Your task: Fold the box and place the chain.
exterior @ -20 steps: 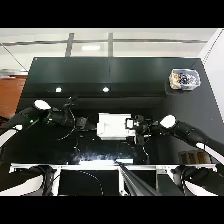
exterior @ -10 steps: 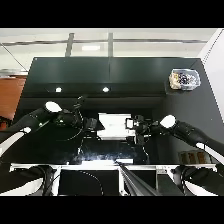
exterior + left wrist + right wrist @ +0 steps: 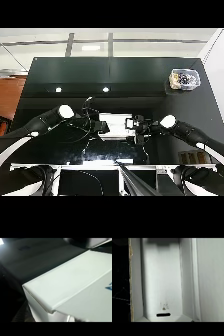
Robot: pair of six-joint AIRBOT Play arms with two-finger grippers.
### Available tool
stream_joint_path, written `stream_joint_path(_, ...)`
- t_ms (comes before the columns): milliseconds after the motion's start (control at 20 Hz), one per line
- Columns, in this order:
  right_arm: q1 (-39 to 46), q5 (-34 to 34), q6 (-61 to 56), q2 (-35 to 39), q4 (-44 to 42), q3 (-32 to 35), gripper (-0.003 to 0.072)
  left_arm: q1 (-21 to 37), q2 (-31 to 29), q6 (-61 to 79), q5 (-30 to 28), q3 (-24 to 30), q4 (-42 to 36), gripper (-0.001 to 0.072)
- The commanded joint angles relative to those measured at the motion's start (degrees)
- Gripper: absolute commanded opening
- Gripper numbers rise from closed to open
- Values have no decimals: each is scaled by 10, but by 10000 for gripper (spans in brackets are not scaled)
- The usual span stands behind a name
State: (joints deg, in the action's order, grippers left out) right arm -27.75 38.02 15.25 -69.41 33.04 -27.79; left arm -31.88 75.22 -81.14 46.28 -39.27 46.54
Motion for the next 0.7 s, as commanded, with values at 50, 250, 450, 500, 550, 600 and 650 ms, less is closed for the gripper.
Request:
stream_joint_path(50,0,0,0,0,0,0,537,-45,1,-183,5,-42,202,630)
stream_joint_path(250,0,0,0,0,0,0,537,-48,1,-212,34,-53,245,630)
stream_joint_path(450,0,0,0,0,0,0,537,-58,1,-253,48,-67,271,630)
stream_joint_path(500,0,0,0,0,0,0,537,-67,1,-285,55,-76,298,630)
stream_joint_path(550,0,0,0,0,0,0,537,-80,1,-313,59,-85,323,630)
stream_joint_path(600,0,0,0,0,0,0,537,-91,2,-337,64,-92,342,630)
stream_joint_path(650,0,0,0,0,0,0,537,-103,2,-362,75,-101,360,629)
